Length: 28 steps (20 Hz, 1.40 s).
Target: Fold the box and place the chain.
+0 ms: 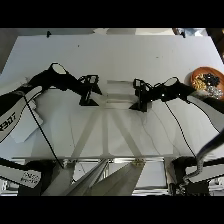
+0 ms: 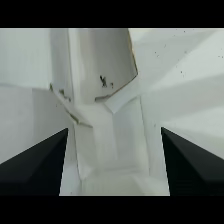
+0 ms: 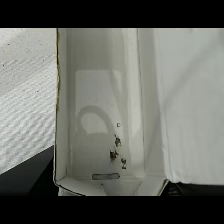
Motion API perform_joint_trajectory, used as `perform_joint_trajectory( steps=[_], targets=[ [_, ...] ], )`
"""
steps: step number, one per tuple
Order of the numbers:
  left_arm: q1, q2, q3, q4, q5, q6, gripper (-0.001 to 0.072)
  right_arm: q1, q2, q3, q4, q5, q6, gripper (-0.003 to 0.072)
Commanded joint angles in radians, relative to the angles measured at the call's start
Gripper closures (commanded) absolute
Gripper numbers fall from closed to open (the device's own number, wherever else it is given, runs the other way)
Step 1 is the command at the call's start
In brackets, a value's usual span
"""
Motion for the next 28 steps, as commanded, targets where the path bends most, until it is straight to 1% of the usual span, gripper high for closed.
perform_joint_trajectory(
  steps=[1, 2, 3, 6, 7, 8, 10, 11, 13, 15, 16, 17, 19, 20, 23, 25, 26, 27, 28],
  targets=[
    [-0.028, -0.009, -0.006, -0.035, 0.010, 0.063, 0.0125, 0.000, 0.000, 0.001, 0.000, 0.000, 0.000, 0.0323],
    [-0.032, -0.009, -0.006, -0.033, 0.011, 0.065, 0.0182, 0.000, 0.000, 0.001, 0.000, 0.000, 0.000, 0.0323],
    [-0.034, -0.009, -0.006, -0.033, 0.011, 0.065, 0.0202, 0.000, 0.000, 0.001, 0.000, 0.000, 0.000, 0.0323],
    [-0.038, -0.009, -0.006, -0.033, 0.017, 0.066, 0.0221, 0.000, 0.000, 0.001, 0.000, 0.000, 0.000, 0.0323],
    [-0.038, -0.009, -0.006, -0.034, 0.027, 0.067, 0.0251, 0.000, 0.000, 0.001, 0.000, 0.000, 0.000, 0.0323],
    [-0.040, -0.009, -0.006, -0.034, 0.040, 0.070, 0.0302, 0.000, 0.000, 0.001, 0.000, 0.000, 0.000, 0.0323],
    [-0.045, -0.009, -0.006, -0.035, 0.074, 0.070, 0.0327, 0.000, 0.000, 0.001, 0.000, 0.000, 0.000, 0.0323],
    [-0.049, -0.009, -0.006, -0.038, 0.089, 0.069, 0.0367, 0.000, 0.000, 0.001, 0.000, 0.000, 0.000, 0.0323],
    [-0.057, -0.010, -0.006, -0.048, 0.109, 0.069, 0.0369, 0.000, 0.000, 0.001, 0.000, 0.000, 0.000, 0.0323],
    [-0.063, -0.010, -0.006, -0.082, 0.109, 0.069, 0.0373, 0.000, 0.000, 0.001, 0.000, 0.000, 0.000, 0.0323],
    [-0.065, -0.010, -0.006, -0.095, 0.109, 0.069, 0.0396, 0.000, 0.000, 0.001, 0.000, 0.000, 0.000, 0.0323],
    [-0.068, -0.010, -0.006, -0.097, 0.109, 0.069, 0.0445, 0.000, 0.000, 0.001, 0.000, 0.000, 0.000, 0.0323],
    [-0.071, -0.011, -0.006, -0.098, 0.109, 0.069, 0.0452, 0.000, 0.000, 0.001, 0.000, 0.000, 0.000, 0.0323],
    [-0.071, -0.011, -0.006, -0.098, 0.109, 0.069, 0.0495, 0.000, 0.000, 0.001, 0.000, 0.000, 0.000, 0.0323],
    [-0.071, -0.011, -0.006, -0.098, 0.108, 0.069, 0.0549, 0.000, 0.000, 0.001, 0.000, 0.000, 0.000, 0.0323],
    [-0.071, -0.013, -0.006, -0.116, 0.108, 0.068, 0.0545, 0.000, 0.000, 0.001, 0.000, 0.000, 0.000, 0.0323],
    [-0.071, -0.018, -0.006, -0.134, 0.107, 0.068, 0.0509, 0.000, 0.000, 0.001, 0.000, 0.000, 0.000, 0.0323],
    [-0.073, -0.023, -0.006, -0.155, 0.109, 0.064, 0.0425, 0.000, 0.000, 0.001, 0.000, 0.000, 0.000, 0.0323],
    [-0.076, -0.029, -0.006, -0.174, 0.108, 0.064, 0.0417, 0.000, 0.000, 0.001, 0.000, 0.000, 0.000, 0.0323]
  ],
)
